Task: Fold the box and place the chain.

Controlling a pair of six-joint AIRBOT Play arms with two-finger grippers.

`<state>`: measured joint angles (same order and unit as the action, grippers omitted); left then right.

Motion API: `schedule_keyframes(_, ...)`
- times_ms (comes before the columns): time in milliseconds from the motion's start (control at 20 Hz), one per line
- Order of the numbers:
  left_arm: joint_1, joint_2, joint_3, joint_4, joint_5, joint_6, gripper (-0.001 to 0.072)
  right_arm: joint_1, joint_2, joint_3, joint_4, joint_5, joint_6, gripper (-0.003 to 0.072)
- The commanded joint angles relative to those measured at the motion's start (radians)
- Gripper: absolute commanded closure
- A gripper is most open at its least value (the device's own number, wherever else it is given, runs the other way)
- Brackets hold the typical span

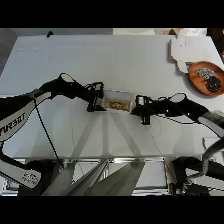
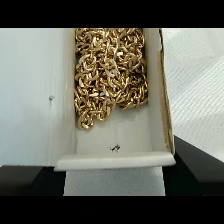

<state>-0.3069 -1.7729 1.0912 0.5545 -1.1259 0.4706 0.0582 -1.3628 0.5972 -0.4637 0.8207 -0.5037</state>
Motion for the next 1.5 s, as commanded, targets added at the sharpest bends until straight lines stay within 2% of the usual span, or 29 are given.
schedule_keyframes(0, 0.000, 0.000, 0.000, 0.000, 0.000, 0.000, 0.0374, 0.024, -0.007, 0.000, 0.002, 0.003, -0.003, 0.0674)
schedule_keyframes(250, 0.000, 0.000, 0.000, 0.000, 0.000, 0.000, 0.0374, 0.024, 0.002, 0.000, -0.006, -0.004, 0.011, 0.0676)
schedule_keyframes(350, 0.000, 0.000, 0.000, 0.000, 0.000, 0.000, 0.0374, 0.024, 0.024, 0.000, -0.014, -0.039, 0.077, 0.0676)
schedule_keyframes(450, 0.000, 0.000, 0.000, 0.000, 0.000, 0.000, 0.0374, 0.024, 0.058, 0.000, -0.074, -0.076, 0.161, 0.0676)
schedule_keyframes(750, 0.000, 0.000, 0.000, 0.000, 0.000, 0.000, 0.0374, 0.024, 0.190, 0.000, -0.265, -0.078, 0.298, 0.0676)
schedule_keyframes(900, 0.000, 0.000, 0.000, 0.000, 0.000, 0.000, 0.0374, 0.024, 0.245, 0.001, -0.253, -0.070, 0.325, 0.0676)
schedule_keyframes(1050, 0.000, 0.000, 0.000, 0.000, 0.000, 0.000, 0.0374, 0.026, 0.293, 0.005, -0.153, -0.089, 0.323, 0.0676)
schedule_keyframes(1250, 0.000, 0.000, 0.000, 0.000, 0.000, 0.000, 0.0374, 0.082, 0.281, 0.010, -0.064, -0.204, 0.323, 0.0675)
schedule_keyframes(1450, 0.000, 0.000, 0.000, 0.000, 0.000, 0.000, 0.0374, 0.145, 0.259, 0.010, -0.066, -0.225, 0.354, 0.0669)
